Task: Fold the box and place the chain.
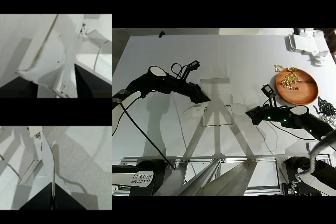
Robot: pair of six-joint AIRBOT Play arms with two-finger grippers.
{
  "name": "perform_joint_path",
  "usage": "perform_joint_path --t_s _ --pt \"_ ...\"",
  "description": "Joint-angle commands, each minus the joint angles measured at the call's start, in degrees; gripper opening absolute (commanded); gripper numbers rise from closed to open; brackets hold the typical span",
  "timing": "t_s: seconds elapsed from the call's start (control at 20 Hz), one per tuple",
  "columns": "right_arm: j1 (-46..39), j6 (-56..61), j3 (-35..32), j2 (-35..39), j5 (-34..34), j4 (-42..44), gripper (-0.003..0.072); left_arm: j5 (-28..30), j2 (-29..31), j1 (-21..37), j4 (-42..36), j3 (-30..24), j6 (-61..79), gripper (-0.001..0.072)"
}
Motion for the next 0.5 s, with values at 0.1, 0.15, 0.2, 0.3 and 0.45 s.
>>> perform_joint_path --t_s 0.1,0.15,0.2,0.3,0.45 --pt "0.07 0.02 -0.04 -0.02 0.02 0.02 0.0011 0.7 -1.14 -0.04 -1.36 0.04 6.82 0.0326" --pt "0.07 0.02 -0.04 -0.02 0.0 0.02 0.0011 1.05 -1.14 -0.07 -1.84 0.04 7.67 0.0284" --pt "0.07 0.02 -0.04 -0.02 0.0 0.02 0.0011 1.31 -1.14 -0.07 -2.01 0.04 8.15 0.0276" --pt "0.07 0.02 -0.04 -0.02 0.0 0.02 0.0011 1.27 -1.18 -0.07 -2.05 0.04 9.88 0.0274" --pt "0.07 0.02 -0.04 -0.02 0.0 0.02 0.0011 0.55 -1.2 -0.04 -2.14 0.04 11.96 0.0095"
